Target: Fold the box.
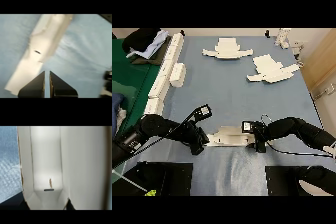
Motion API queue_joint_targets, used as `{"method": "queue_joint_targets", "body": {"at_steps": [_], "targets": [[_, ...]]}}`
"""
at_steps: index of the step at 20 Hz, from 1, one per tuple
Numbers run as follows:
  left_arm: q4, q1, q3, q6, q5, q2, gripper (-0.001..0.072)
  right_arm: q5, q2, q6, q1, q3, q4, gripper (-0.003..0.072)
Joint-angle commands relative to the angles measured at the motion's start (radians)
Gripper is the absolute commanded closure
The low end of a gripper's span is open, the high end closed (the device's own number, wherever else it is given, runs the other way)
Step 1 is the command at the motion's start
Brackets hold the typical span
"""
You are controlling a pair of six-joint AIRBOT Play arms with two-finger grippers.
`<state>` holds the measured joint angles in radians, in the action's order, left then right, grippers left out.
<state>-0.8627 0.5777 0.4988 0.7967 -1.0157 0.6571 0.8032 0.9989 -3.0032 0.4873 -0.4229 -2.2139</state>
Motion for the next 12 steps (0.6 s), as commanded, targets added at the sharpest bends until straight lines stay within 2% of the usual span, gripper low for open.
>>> {"method": "queue_joint_targets", "body": {"at_steps": [1, 3, 4, 8, 12], "targets": [[0.227, 0.033, 0.005, 0.183, -0.018, 0.016, 0.0604, -0.002, 0.001, 0.000, 0.001, 0.000, 0.000, 0.0120], [0.315, 0.029, 0.051, 0.188, 0.080, 0.127, 0.0606, -0.002, 0.001, 0.000, 0.001, 0.000, 0.000, 0.0120], [0.322, 0.023, 0.092, 0.187, 0.103, 0.191, 0.0694, -0.002, 0.001, 0.000, 0.001, 0.000, 0.000, 0.0120], [0.321, -0.032, 0.255, 0.188, 0.142, 0.441, 0.0695, -0.002, 0.000, 0.000, 0.001, 0.000, 0.000, 0.0120], [0.317, -0.129, 0.295, 0.257, 0.136, 0.597, 0.0695, -0.002, 0.000, 0.000, 0.001, 0.000, 0.000, 0.0120]]}}
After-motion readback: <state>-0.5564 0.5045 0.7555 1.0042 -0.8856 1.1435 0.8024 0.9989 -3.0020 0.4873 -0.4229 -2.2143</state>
